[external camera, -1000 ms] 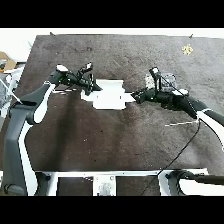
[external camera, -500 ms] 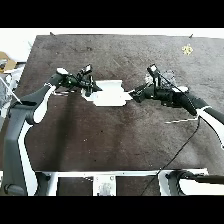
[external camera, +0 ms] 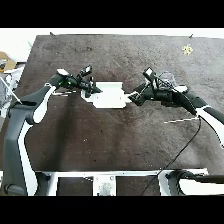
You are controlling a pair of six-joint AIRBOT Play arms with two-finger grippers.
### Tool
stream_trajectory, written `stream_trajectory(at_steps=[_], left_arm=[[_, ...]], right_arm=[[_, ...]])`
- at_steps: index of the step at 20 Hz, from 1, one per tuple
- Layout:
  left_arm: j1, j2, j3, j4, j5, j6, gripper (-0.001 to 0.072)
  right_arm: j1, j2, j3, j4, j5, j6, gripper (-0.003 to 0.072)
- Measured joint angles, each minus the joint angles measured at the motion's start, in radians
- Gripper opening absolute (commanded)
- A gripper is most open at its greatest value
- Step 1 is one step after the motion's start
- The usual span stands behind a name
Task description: Fold the box and place the chain.
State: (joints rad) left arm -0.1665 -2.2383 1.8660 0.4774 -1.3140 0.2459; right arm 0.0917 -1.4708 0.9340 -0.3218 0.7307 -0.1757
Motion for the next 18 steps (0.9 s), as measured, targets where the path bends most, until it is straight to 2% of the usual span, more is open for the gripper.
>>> stream_trajectory(at_steps=[6, 10, 18], left_arm=[[0.0, 0.0, 0.0, 0.007, -0.003, -0.002, 0.0011], [0.0, 0.0, 0.0, 0.01, -0.003, -0.002, 0.0011], [0.0, 0.0, 0.0, 0.01, -0.003, -0.002, 0.0011]], right_arm=[[0.057, -0.001, 0.002, -0.087, 0.048, -0.116, 0.0663], [0.102, -0.011, 0.01, -0.176, 0.055, -0.137, 0.0636], [0.167, -0.137, 0.113, -0.302, 0.058, -0.124, 0.0637]])
